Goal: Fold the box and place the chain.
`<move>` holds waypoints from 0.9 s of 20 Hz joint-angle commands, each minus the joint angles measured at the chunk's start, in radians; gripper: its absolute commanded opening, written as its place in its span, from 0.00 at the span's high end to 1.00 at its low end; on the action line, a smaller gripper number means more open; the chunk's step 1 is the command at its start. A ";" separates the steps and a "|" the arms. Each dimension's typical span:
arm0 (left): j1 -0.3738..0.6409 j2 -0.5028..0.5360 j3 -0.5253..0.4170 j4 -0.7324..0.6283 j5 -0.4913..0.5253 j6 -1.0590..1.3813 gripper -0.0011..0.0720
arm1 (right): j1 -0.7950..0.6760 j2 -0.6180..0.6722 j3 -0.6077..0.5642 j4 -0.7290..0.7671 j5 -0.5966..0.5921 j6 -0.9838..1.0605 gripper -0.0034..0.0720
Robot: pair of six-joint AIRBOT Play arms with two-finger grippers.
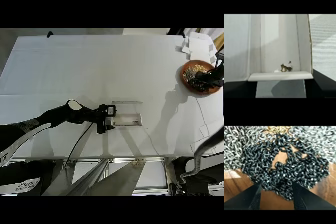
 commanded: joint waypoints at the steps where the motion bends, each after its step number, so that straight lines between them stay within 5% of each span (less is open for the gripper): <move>1: 0.000 0.001 0.001 0.000 0.000 0.000 0.62 | -0.001 -0.017 0.000 0.024 -0.003 0.000 0.54; 6: 0.000 0.001 0.001 0.000 0.000 0.000 0.62 | -0.001 -0.021 0.000 0.024 0.012 0.000 0.61; 9: 0.000 0.001 0.001 0.000 0.000 0.000 0.62 | -0.001 -0.022 0.000 0.024 0.016 0.000 0.90; 18: 0.000 0.001 0.001 0.000 -0.003 0.000 0.62 | 0.000 0.023 0.000 0.024 0.023 -0.029 0.94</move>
